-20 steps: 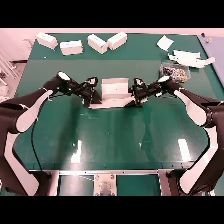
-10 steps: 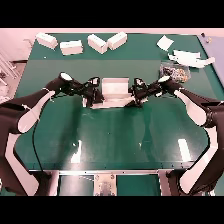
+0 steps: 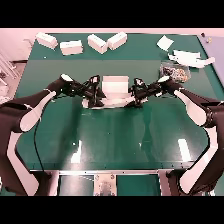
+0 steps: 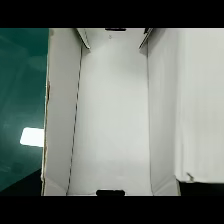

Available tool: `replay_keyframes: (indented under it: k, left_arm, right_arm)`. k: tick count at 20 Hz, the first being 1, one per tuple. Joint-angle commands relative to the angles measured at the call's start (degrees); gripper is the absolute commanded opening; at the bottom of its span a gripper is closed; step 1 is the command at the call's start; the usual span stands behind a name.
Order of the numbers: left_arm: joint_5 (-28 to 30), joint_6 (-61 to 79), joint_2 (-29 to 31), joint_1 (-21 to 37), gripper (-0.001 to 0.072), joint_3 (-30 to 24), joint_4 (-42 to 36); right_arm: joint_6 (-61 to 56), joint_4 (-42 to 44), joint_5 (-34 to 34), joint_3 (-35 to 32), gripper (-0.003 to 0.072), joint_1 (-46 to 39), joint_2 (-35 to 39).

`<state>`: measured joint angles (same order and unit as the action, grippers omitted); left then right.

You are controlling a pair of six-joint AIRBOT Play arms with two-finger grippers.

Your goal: Fold the box and place the chain.

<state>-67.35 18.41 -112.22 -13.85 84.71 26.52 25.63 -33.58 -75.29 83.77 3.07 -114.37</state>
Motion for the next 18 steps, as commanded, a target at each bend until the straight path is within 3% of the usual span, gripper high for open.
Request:
replay_keyframes:
  k: [1,9,10,18]
  left_arm:
    - [0.44,-3.21,-0.39,-0.04,0.0618,-0.02,0.04]
    - [0.7,-3.19,-0.39,-0.04,0.062,-0.02,0.02]
    - [0.76,-3.1,-0.39,-0.04,0.072,-0.02,-0.02]
    - [1.86,-2.91,-0.35,0.13,0.0707,0.0,0.04]
  right_arm:
    - [0.07,0.09,0.02,0.0,0.051,0.0,0.0]
    - [0.07,0.09,0.02,0.0,0.051,0.0,0.0]
    - [0.07,0.09,0.02,0.0,0.051,0.0,0.0]
    - [0.07,0.09,0.02,0.0,0.051,0.0,0.0]
